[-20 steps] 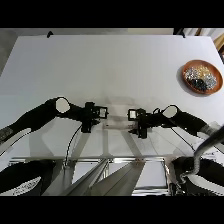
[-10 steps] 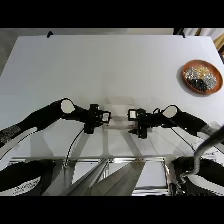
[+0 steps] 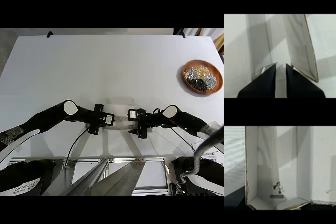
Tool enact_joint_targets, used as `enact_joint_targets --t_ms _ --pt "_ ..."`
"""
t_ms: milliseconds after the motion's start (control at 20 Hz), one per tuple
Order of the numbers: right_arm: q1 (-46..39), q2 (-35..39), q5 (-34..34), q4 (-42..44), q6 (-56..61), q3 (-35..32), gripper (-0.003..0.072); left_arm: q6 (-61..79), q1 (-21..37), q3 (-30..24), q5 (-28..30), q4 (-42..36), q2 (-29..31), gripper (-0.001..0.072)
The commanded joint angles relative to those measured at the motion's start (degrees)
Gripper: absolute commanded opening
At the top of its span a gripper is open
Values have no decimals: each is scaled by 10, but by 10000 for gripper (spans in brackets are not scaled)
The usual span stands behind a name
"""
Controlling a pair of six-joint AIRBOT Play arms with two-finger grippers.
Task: Fold the box and place the chain.
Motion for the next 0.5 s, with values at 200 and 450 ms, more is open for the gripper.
enact_joint_targets --t_ms 200,450 --pt "0 0 0 0 0 0 301 10 -9 0 8 -12 -9 315" --pt "0 0 0 0 0 0 301 8 -10 0 8 -12 -9 509"
